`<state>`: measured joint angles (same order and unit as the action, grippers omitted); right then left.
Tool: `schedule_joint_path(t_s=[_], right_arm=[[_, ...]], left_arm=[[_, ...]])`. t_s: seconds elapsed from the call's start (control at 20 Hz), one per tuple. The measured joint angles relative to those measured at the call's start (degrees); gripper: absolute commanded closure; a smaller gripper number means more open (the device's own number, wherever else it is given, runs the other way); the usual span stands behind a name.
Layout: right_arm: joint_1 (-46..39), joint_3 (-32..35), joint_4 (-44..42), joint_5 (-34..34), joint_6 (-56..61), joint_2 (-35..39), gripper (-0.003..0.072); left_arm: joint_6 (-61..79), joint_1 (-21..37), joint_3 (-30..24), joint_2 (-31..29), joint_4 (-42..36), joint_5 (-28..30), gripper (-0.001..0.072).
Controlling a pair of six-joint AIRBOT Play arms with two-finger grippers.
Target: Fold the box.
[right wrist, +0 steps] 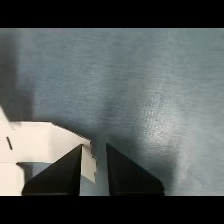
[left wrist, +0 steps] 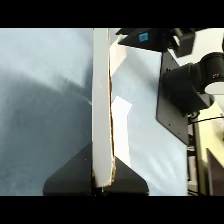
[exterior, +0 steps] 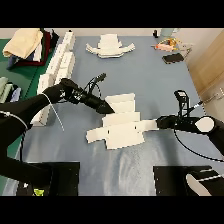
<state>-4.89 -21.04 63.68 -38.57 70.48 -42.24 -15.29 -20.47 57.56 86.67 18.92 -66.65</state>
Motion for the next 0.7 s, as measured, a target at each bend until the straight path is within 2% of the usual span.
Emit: schedule_joint_path(t_s=[0.2,0.4,0.7], right_arm=[[0.0,-0.2,4.0,1.6,3.7,-0.3,0.0446],[0.0,-0.4,4.9,3.1,5.0,-0.4,0.0446],[0.0,-0.4,3.6,4.8,5.6,-0.4,0.0446]], left_arm=[[5.6,-1.8,-1.6,-4.2,-0.1,5.0,0.0703],[11.5,-4.7,-5.1,-8.2,-0.1,12.6,0.0703],[29.1,-11.3,-16.1,-18.9,-6.9,27.0,0.0701]])
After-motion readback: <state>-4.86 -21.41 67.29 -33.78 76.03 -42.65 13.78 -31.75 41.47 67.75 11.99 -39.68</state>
